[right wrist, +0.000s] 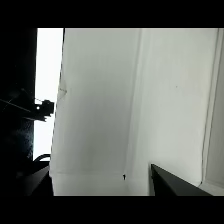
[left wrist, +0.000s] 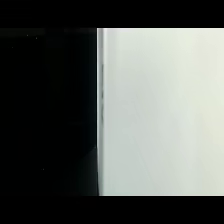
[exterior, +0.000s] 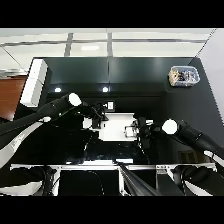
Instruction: Fold the box and place the chain.
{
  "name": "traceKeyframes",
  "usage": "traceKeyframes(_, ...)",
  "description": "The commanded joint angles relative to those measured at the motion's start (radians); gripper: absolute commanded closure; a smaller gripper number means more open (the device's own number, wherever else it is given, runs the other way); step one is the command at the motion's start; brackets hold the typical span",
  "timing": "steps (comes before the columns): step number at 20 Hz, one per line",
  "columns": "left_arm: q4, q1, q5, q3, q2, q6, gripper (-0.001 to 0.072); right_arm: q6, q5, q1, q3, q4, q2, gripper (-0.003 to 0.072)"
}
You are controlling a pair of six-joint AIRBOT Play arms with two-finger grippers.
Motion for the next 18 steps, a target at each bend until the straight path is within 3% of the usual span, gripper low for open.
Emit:
traceKeyframes(1, 0.0, 0.0, -0.002, 0.0, -0.001, 0.0, 0.0682, 0.039, -0.025, -0.021, 0.001, 0.032, 0.027, -0.0012)
traceKeyframes(6, -0.001, -0.001, -0.003, 0.0, -0.001, 0.0, 0.0682, 0.039, -0.032, -0.107, 0.001, 0.082, 0.068, -0.0012)
traceKeyframes(11, -0.001, -0.001, -0.002, 0.0, -0.001, 0.0, 0.0682, 0.012, -0.145, -0.11, 0.001, 0.169, 0.067, -0.0012)
traceKeyframes(18, -0.001, -0.001, -0.003, 0.0, -0.001, 0.0, 0.0682, -0.095, -0.125, -0.154, 0.002, 0.23, 0.061, -0.0012)
